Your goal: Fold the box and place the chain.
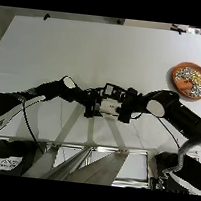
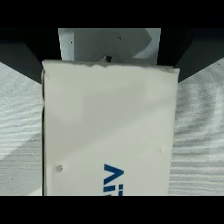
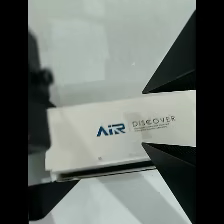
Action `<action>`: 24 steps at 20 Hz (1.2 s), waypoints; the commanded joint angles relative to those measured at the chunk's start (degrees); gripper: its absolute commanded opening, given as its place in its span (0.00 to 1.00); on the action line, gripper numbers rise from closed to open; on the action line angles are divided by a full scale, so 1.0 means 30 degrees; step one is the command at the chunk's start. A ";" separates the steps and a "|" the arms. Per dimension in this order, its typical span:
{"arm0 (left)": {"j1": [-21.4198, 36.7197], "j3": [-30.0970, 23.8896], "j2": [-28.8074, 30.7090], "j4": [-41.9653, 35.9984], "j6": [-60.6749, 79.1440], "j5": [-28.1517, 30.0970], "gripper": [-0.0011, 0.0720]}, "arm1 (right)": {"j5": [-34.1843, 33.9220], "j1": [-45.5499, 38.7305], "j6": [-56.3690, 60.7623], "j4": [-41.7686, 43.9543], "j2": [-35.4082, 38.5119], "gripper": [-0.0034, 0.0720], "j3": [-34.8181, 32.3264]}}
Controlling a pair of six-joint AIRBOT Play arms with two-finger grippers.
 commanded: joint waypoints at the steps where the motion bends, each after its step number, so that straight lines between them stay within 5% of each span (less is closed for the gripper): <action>1: 0.0007 0.0007 0.0007 -0.0029 -0.0022 0.0087 0.48 | -0.0153 -0.0466 0.0940 0.0663 0.1632 0.49 0.0000; 3: 0.0007 0.0007 0.0007 -0.0029 -0.0022 0.0087 0.48 | -0.0109 -0.0823 0.2783 0.1552 0.2433 0.11 -0.0211; 4: 0.0007 0.0007 0.0015 -0.0029 -0.0015 0.0087 0.48 | -0.0772 -0.0976 0.3818 0.2506 0.2725 0.06 -0.0714; 11: 0.0007 0.0007 0.0007 -0.0029 -0.0022 0.0087 0.48 | -1.1067 0.0109 0.4874 1.0848 0.3024 0.06 -0.7104; 24: 0.0007 0.0007 0.0015 -0.0029 -0.0022 0.0087 0.48 | -1.2356 0.1960 0.4881 1.1795 0.2521 0.06 -0.9398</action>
